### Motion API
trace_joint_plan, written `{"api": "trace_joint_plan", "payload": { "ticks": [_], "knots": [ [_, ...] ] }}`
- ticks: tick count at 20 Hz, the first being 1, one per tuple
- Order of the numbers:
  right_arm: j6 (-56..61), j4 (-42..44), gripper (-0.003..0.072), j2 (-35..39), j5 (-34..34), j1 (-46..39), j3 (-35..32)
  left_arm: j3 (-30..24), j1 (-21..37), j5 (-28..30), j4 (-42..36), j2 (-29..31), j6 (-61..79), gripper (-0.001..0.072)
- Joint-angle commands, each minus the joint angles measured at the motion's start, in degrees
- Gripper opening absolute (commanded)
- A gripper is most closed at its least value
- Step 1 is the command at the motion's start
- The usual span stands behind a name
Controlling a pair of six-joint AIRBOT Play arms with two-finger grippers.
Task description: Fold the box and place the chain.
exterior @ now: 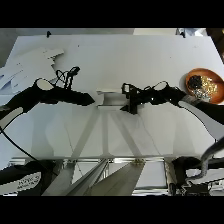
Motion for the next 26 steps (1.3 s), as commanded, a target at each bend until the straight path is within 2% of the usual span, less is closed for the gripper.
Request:
{"api": "trace_joint_plan", "payload": {
  "ticks": [1,3,4,15,17,26],
  "knots": [
    [0.0,0.0,0.0432,0.0,0.0,0.0,0.0,0.0,0.1,-2.0,-3.3,-1.4,4.8,0.0189],
    [0.0,0.0,0.0432,0.0,0.0,0.0,0.0,0.0,0.1,-2.5,-4.2,-1.5,6.6,0.0278],
    [0.0,0.0,0.0432,0.0,0.0,0.0,0.0,0.0,0.1,-2.5,-4.5,-1.5,7.3,0.0282],
    [0.0,0.0,0.0432,0.0,0.0,0.0,0.0,0.0,0.1,-1.9,-5.0,-1.4,6.4,0.0269],
    [0.0,0.0,0.0432,0.0,0.0,0.0,0.0,0.0,0.1,-1.8,-4.9,-1.2,5.3,0.0198],
    [0.0,0.0,0.0432,0.0,0.0,0.0,0.0,0.0,1.0,-1.3,-4.5,0.1,5.1,0.0214]
  ]
}}
